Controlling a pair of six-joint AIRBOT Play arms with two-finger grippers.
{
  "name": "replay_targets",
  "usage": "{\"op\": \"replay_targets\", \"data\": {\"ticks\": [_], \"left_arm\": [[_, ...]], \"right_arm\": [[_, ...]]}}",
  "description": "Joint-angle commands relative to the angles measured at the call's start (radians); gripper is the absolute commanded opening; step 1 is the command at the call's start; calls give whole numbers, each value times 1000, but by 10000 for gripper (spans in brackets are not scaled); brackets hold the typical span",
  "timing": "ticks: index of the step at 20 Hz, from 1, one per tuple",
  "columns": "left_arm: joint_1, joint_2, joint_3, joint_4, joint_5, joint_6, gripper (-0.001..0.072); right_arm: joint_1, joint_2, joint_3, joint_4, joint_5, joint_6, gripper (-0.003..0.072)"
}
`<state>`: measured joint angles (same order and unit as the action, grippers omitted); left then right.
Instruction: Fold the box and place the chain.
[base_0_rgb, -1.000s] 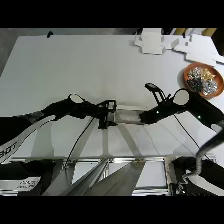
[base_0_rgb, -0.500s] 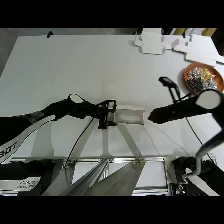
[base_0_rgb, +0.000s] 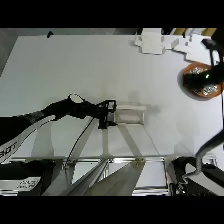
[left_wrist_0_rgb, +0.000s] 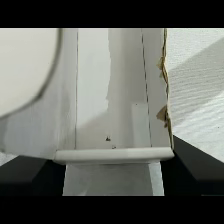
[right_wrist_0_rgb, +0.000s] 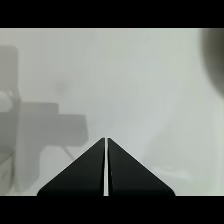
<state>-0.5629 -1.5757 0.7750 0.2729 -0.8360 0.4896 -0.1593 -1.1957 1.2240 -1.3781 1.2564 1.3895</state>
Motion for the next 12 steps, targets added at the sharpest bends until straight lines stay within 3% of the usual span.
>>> {"op": "replay_targets", "data": {"ticks": [1,5,12], "left_arm": [[0,0,0,0,-5,0,154],[0,0,0,0,-5,0,154],[0,0,0,0,-5,0,154]], "right_arm": [[-117,-212,177,-55,-39,54,111],[-243,-319,178,-164,-57,96,195],[-297,-413,178,-155,-130,105,199]]}}
